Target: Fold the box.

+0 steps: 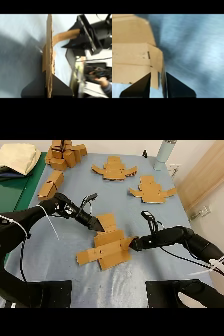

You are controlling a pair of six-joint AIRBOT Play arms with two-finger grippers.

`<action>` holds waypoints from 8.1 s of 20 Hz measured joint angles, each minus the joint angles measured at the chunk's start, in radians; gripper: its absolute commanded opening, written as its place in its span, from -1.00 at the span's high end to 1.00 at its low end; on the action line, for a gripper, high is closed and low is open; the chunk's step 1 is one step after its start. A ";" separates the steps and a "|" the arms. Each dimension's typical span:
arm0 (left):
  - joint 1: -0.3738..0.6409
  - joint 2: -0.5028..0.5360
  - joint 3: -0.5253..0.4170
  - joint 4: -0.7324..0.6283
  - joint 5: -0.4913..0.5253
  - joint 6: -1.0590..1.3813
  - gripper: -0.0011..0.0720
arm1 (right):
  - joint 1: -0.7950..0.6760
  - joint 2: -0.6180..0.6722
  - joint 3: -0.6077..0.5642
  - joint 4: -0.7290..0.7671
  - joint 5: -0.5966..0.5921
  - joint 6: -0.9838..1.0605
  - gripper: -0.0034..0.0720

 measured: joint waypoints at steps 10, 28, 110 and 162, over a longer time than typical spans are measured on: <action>-0.217 0.249 -0.151 0.031 0.422 0.347 0.95 | -0.214 0.000 0.177 -0.172 -0.035 0.257 0.10; -0.407 0.315 -0.280 0.124 0.707 0.570 0.94 | -0.230 -0.031 0.198 -0.132 -0.041 0.268 0.90; -0.409 0.350 -0.297 0.129 0.636 0.569 0.93 | 0.804 0.180 -0.071 -0.826 -0.188 0.341 -0.94; -0.409 0.350 -0.297 0.129 0.637 0.569 0.93 | 0.297 0.140 -0.040 -0.451 0.109 -0.544 -1.00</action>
